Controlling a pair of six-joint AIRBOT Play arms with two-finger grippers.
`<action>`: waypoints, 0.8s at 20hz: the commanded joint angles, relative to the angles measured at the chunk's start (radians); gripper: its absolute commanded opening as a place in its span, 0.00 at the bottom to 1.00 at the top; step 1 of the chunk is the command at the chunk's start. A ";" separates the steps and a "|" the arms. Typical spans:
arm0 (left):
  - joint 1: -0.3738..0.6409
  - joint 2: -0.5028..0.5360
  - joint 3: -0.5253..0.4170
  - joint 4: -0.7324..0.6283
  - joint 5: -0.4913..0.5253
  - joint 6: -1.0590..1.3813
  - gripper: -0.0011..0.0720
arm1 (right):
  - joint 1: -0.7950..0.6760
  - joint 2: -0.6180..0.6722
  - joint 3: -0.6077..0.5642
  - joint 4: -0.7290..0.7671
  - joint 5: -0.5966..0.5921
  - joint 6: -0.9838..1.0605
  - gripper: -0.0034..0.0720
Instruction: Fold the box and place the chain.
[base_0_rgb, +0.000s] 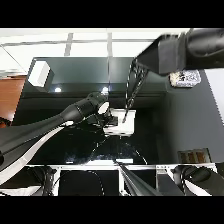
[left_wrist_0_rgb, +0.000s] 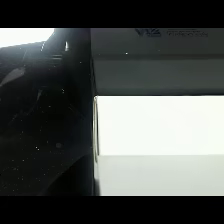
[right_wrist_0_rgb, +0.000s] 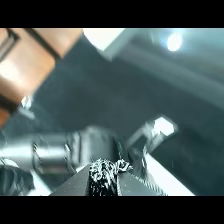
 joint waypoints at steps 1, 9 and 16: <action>0.001 0.000 0.001 0.000 0.002 0.000 0.05 | 0.003 0.000 -0.086 -0.011 0.097 0.001 0.06; 0.001 0.000 0.001 0.000 0.002 0.000 0.05 | 0.052 0.002 -0.312 -0.004 0.088 0.001 0.06; 0.001 0.000 0.001 0.000 0.003 0.000 0.05 | 0.090 0.002 -0.580 -0.003 -0.201 0.047 0.06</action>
